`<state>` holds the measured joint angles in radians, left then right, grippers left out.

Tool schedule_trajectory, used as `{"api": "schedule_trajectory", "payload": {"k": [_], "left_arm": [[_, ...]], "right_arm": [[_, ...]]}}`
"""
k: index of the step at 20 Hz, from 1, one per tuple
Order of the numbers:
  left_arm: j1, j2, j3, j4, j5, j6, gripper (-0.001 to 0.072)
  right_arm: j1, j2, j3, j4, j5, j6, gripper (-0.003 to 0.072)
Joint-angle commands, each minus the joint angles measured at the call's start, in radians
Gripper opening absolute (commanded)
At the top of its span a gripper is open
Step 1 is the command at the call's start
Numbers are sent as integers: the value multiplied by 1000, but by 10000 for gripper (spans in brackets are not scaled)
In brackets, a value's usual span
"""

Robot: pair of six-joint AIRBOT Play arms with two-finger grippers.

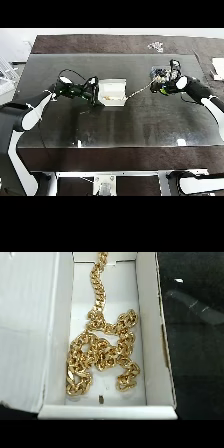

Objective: Fold the box and place the chain.

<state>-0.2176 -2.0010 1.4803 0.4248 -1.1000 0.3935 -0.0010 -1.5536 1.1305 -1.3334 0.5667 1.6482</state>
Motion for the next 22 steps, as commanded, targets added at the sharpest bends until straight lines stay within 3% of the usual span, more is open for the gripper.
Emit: {"api": "schedule_trajectory", "payload": {"k": [1, 5, 11, 14, 15, 16, 17, 22], "left_arm": [[0, 0, 1, 0, 0, 0, 487], [0, 0, 1, 0, 0, 0, 487], [0, 0, 1, 0, 0, 0, 487], [0, 0, 1, 0, 0, 0, 487], [0, 0, 1, 0, 0, 0, 487], [0, 0, 1, 0, 0, 0, 487], [0, 0, 1, 0, 0, 0, 487], [0, 0, 1, 0, -1, 0, 487]], "right_arm": [[-13, -86, 8, 109, -114, -12, 516], [-11, -142, 89, 261, -115, -140, 516], [-11, -222, 188, 311, -126, -149, 492], [-11, -260, 188, 313, -134, -149, 340], [-12, -268, 187, 312, -153, -150, 243], [-12, -269, 188, 313, -173, -149, 95], [-11, -259, 196, 319, -172, -146, 16], [75, -2, 219, 320, -128, -199, 14]]}}
